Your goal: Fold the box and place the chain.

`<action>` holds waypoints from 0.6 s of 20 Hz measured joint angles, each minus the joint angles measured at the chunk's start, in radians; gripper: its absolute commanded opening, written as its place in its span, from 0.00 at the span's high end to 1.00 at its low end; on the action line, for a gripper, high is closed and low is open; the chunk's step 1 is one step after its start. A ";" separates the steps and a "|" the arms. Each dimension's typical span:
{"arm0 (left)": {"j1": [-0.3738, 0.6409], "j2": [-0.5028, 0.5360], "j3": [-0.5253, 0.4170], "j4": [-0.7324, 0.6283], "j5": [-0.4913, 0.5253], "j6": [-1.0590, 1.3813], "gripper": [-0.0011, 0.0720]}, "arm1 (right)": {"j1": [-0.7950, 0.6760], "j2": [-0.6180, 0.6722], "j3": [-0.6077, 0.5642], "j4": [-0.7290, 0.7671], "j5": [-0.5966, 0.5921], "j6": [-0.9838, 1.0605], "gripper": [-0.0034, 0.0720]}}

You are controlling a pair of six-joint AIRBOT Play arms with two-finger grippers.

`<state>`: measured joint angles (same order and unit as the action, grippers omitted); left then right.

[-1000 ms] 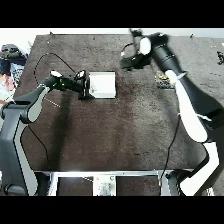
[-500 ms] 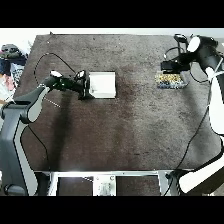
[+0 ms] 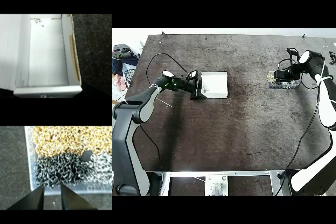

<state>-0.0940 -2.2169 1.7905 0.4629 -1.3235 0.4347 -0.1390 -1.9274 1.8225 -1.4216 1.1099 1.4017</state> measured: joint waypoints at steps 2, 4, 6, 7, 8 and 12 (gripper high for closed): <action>0.000 0.000 0.000 0.000 0.000 0.000 0.48 | -0.002 -0.016 -0.001 0.016 -0.018 -0.008 0.66; 0.000 0.000 0.000 0.000 0.000 0.000 0.48 | -0.003 -0.030 -0.001 0.037 -0.030 -0.014 0.66; 0.000 0.000 0.000 0.000 0.000 0.000 0.48 | -0.002 -0.043 -0.002 0.048 -0.036 -0.018 0.66; 0.000 0.000 0.000 0.000 0.000 0.000 0.48 | -0.002 -0.047 -0.001 0.053 -0.038 -0.019 0.66; 0.000 0.000 0.000 0.000 0.000 0.000 0.48 | -0.002 -0.050 -0.002 0.054 -0.039 -0.020 0.77; 0.000 0.000 0.000 0.000 0.000 0.000 0.48 | -0.002 -0.056 -0.002 0.056 -0.042 -0.022 0.84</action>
